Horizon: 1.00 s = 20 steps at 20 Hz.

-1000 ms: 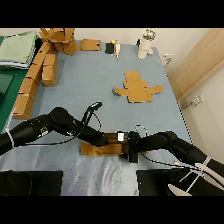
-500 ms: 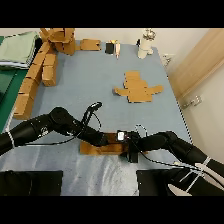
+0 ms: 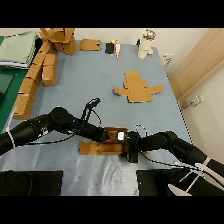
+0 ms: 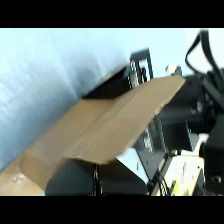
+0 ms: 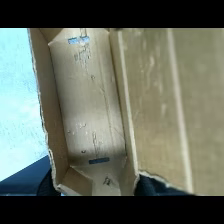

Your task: Fold the box.

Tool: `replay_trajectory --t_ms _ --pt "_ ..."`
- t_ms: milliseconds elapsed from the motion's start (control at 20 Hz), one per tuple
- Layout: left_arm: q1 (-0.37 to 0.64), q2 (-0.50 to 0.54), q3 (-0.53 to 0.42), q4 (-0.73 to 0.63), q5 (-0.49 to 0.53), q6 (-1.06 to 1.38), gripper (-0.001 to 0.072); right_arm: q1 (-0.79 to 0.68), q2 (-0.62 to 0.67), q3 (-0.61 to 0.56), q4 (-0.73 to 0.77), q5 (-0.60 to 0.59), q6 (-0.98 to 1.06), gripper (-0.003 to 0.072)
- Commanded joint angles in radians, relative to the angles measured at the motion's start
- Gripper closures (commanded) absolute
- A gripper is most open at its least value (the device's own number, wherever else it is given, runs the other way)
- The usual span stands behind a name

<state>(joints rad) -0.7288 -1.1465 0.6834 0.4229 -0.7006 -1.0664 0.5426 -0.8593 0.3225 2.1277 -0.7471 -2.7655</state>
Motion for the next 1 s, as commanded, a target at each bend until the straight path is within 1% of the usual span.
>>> replay_trajectory --t_ms 0,100,250,400,550,950 --pt "0.002 -0.004 0.001 -0.008 0.090 0.000 0.0697 0.001 0.001 0.000 0.000 0.001 0.000 0.0170" --pt "0.006 -0.028 0.001 0.005 0.107 0.000 0.0696 0.001 0.000 0.000 0.000 0.001 0.000 0.0170" --pt "0.027 -0.093 0.003 0.054 0.095 -0.026 0.0697 0.001 0.000 0.000 0.000 0.000 0.000 0.0170" --pt "0.045 -0.159 0.047 0.073 0.005 -0.029 0.0697 0.001 0.000 0.000 0.000 -0.001 0.000 0.0170" --pt "0.043 -0.217 0.083 0.129 -0.046 -0.061 0.0697 0.001 0.000 0.000 0.000 -0.003 0.000 0.0170" --pt "0.045 -0.229 0.089 0.132 -0.062 -0.048 0.0697 0.001 0.001 0.000 0.000 -0.003 0.000 0.0169"
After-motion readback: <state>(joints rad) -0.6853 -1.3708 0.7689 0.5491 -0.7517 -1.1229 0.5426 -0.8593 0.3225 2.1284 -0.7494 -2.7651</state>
